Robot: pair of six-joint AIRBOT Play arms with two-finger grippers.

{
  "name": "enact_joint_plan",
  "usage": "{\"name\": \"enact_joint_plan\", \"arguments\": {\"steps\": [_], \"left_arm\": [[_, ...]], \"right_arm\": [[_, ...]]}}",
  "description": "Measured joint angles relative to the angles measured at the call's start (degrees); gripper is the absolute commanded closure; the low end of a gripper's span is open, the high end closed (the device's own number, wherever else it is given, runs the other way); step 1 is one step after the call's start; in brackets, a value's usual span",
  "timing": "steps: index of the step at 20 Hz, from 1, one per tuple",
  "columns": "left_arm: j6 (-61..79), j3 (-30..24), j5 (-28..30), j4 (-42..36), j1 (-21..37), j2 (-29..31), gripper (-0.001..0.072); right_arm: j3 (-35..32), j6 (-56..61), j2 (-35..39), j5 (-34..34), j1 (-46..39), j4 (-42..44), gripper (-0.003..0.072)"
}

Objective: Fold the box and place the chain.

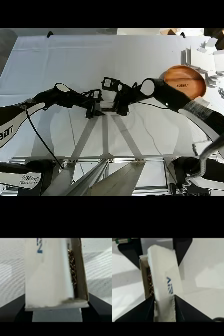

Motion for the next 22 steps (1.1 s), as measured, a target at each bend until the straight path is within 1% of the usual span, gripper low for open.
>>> {"name": "enact_joint_plan", "arguments": {"steps": [1,2,3,4,10,11,12,13,14,15,19,22], "left_arm": [[0.0,0.0,0.0,0.0,0.0,0.0,0.0499],[0.0,0.0,0.0,0.0,0.0,0.0,0.0499],[0.0,0.0,0.0,0.0,0.0,0.0,0.0499],[0.0,0.0,0.0,0.0,0.0,0.0,0.0499],[0.1,0.0,-0.1,0.0,0.0,0.0,0.0499],[0.1,0.0,-0.1,0.0,0.0,0.0,0.0499],[0.0,0.0,-0.1,0.0,0.0,0.0,0.0499],[0.0,0.0,-0.1,0.0,0.0,0.0,0.0499],[0.0,0.0,0.0,0.0,0.0,0.0,0.0499],[0.0,0.0,0.0,0.0,0.0,0.0,0.0499],[0.0,0.0,0.0,0.0,0.0,0.0,0.0499],[0.0,0.0,0.0,0.0,0.0,0.0,0.0499]], "right_arm": [[-0.8,0.0,0.0,-0.9,0.3,0.0,0.032],[-1.4,-0.1,0.0,-1.6,0.5,0.1,0.0287],[-1.8,-0.2,0.0,-2.1,0.7,0.2,0.0222],[-2.2,-0.2,0.0,-2.7,0.8,0.2,0.021],[-3.0,0.1,1.0,-3.2,1.0,-0.1,0.0219],[-3.0,0.1,1.6,-3.3,1.0,0.0,0.0278],[-3.0,0.1,2.5,-3.4,1.0,0.5,0.0374],[-3.0,0.4,3.5,-3.4,0.9,1.2,0.0486],[-3.0,1.0,4.3,-3.4,0.8,2.4,0.0619],[-3.0,2.1,5.1,-3.6,0.4,4.4,0.0675],[-3.0,6.6,5.6,-3.1,-2.0,13.9,0.0675],[-3.0,8.1,3.6,-1.3,-3.2,17.7,0.067]]}}
